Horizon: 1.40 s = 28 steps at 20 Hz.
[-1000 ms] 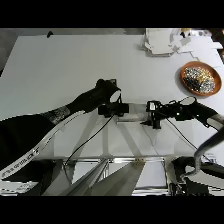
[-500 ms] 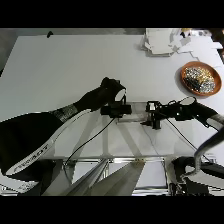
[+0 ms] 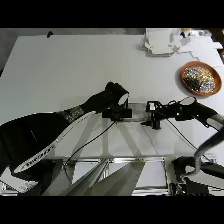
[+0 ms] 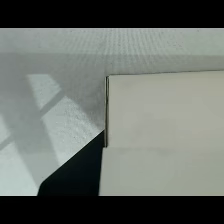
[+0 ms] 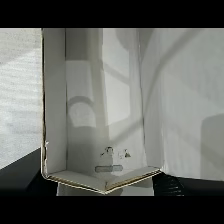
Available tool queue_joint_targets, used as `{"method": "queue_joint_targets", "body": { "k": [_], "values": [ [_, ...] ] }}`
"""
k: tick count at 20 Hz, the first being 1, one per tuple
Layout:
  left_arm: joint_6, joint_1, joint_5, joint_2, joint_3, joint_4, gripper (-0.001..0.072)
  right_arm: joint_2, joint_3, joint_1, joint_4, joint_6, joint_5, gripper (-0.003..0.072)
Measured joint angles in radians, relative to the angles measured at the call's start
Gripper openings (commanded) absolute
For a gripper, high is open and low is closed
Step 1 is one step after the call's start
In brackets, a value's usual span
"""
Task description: Fold the box and place the chain.
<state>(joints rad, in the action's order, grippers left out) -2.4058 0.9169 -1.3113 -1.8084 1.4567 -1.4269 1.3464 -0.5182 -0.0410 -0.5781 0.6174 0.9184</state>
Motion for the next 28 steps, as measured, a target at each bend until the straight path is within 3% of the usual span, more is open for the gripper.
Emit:
{"method": "queue_joint_targets", "body": {
  "k": [5, 10, 14, 16, 22, 23, 25, 28],
  "values": [
    [0.002, 0.0, 0.0, -0.002, 0.0, -0.001, 0.0014, 0.0, 0.0, 0.0, 0.0, 0.0, 0.0, 0.0508],
    [0.009, 0.001, 0.011, -0.005, -0.001, -0.007, 0.0154, 0.0, 0.0, 0.0, -0.001, 0.004, -0.003, 0.0508],
    [0.005, 0.001, 0.035, -0.004, -0.001, -0.007, 0.0127, 0.0, 0.0, 0.0, -0.001, 0.003, -0.004, 0.0508],
    [0.005, 0.001, 0.046, -0.004, -0.001, -0.009, 0.0003, 0.0, 0.0, 0.0, -0.001, 0.003, -0.004, 0.0508],
    [0.002, -0.001, 0.049, -0.003, -0.001, -0.002, 0.0015, 0.0, 0.0, 0.0, 0.0, 0.0, -0.003, 0.0508],
    [0.003, -0.002, 0.048, -0.002, -0.001, 0.002, 0.0046, 0.0, 0.0, 0.0, 0.0, 0.0, -0.003, 0.0508],
    [0.01, -0.008, 0.038, 0.006, 0.0, 0.018, 0.0202, 0.0, 0.0, 0.0, -0.001, 0.004, -0.003, 0.0508],
    [0.044, -0.023, 0.019, 0.034, 0.0, 0.02, 0.0234, 0.0, 0.0, 0.0, -0.001, 0.004, -0.003, 0.0508]
  ]
}}
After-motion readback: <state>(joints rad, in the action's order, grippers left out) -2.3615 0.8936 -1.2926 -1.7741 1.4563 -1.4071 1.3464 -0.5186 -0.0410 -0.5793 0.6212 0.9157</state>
